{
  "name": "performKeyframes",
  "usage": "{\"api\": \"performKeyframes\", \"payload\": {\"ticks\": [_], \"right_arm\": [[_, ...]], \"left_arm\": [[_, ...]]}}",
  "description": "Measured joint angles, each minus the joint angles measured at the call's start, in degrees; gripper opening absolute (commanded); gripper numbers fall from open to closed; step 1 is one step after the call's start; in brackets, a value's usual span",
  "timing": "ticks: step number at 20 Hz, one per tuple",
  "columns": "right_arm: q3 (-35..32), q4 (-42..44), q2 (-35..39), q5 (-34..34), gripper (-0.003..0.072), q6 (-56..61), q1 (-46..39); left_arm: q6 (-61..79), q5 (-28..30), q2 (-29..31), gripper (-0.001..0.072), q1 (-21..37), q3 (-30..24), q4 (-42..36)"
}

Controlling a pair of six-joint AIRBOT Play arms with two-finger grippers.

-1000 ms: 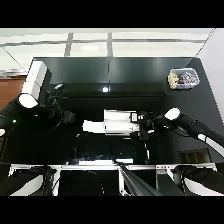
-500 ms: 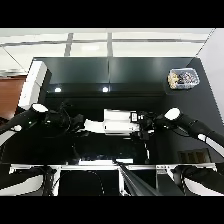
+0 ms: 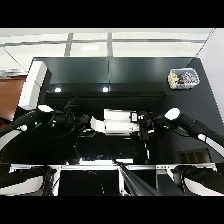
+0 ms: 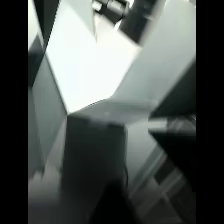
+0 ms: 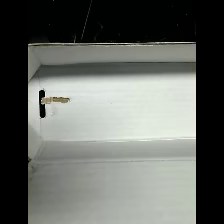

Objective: Fold the box and place the chain.

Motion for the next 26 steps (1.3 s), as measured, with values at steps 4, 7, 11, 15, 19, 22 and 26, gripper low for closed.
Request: {"api": "performKeyframes", "payload": {"ticks": [4, 7, 11, 15, 19, 22, 26], "right_arm": [[0.0, 0.0, 0.0, 0.0, 0.0196, 0.0, 0.0], [0.0, 0.0, 0.0, 0.0, 0.0196, 0.0, 0.0], [0.0, 0.0, 0.0, 0.0, 0.0196, 0.0, 0.0], [0.0, 0.0, 0.0, 0.0, 0.0196, 0.0, 0.0], [0.0, 0.0, 0.0, 0.0, 0.0196, 0.0, 0.0], [0.0, 0.0, 0.0, 0.0, 0.0196, 0.0, 0.0], [0.0, 0.0, 0.0, 0.0, 0.0196, 0.0, 0.0]], "left_arm": [[2.0, -2.1, 0.0, 0.0583, -0.1, 1.2, -2.3], [2.6, -4.3, -0.1, 0.0582, -0.7, 2.6, -2.7], [-1.4, -3.6, -0.1, 0.0564, -4.2, 6.2, 1.1], [-9.0, -1.1, -0.1, 0.0494, -9.0, 10.8, 7.3], [-16.9, 1.3, -0.1, 0.0494, -13.2, 14.3, 13.2], [-21.7, 2.1, -0.1, 0.0494, -16.1, 16.5, 17.6], [-29.1, 2.6, -0.1, 0.0494, -19.5, 18.9, 24.4]]}}
